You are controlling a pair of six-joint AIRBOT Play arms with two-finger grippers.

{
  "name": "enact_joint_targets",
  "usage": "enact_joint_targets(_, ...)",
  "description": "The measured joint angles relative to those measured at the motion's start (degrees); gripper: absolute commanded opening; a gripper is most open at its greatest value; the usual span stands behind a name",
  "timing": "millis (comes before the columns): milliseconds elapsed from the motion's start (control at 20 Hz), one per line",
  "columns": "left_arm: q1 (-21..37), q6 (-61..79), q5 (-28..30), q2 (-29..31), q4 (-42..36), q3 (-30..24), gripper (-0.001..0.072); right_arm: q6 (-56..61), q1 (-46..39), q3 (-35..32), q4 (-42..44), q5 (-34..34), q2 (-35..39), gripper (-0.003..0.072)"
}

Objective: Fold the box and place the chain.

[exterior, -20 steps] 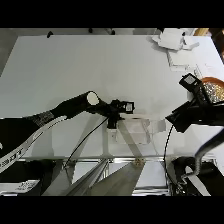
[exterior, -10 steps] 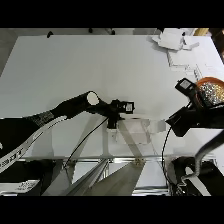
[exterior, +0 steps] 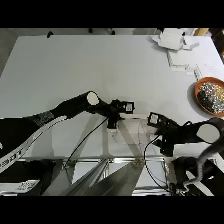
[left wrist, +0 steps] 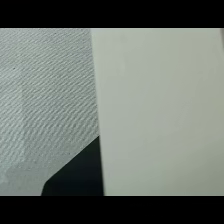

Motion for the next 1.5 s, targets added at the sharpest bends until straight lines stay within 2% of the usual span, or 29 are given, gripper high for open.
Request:
enact_joint_targets(50,0.0,0.0,0.0,0.0,0.0,0.0,0.0012,-1.9,1.6,-1.4,-0.4,-2.0,0.3,0.0606)
enact_joint_targets(250,0.0,0.0,0.0,0.0,0.0,0.0,0.0012,-6.3,9.5,-7.1,-4.7,-12.0,4.6,0.0610)
enact_joint_targets(300,0.0,0.0,0.0,0.0,0.0,0.0,0.0012,-6.8,11.6,-8.6,-5.5,-14.3,6.3,0.0655)
enact_joint_targets(500,0.0,0.0,0.0,0.0,0.0,0.0,0.0012,-7.8,17.7,-14.2,-8.5,-19.8,9.7,0.0674)
enact_joint_targets(700,0.0,0.0,0.0,0.0,0.0,0.0,0.0012,-7.7,19.9,-17.2,-11.2,-24.8,10.1,0.0673)
enact_joint_targets(1000,0.0,0.0,0.0,0.0,0.0,0.0,0.0012,-0.9,20.5,-17.5,-17.0,-30.9,7.9,0.0670)
enact_joint_targets(1250,0.0,0.0,0.0,0.0,0.0,0.0,0.0012,1.7,19.1,-15.4,-19.0,-32.3,7.4,0.0670)
enact_joint_targets(1500,0.0,0.0,0.0,0.0,0.0,0.0,0.0012,2.4,13.6,-11.0,-19.3,-29.4,7.3,0.0670)
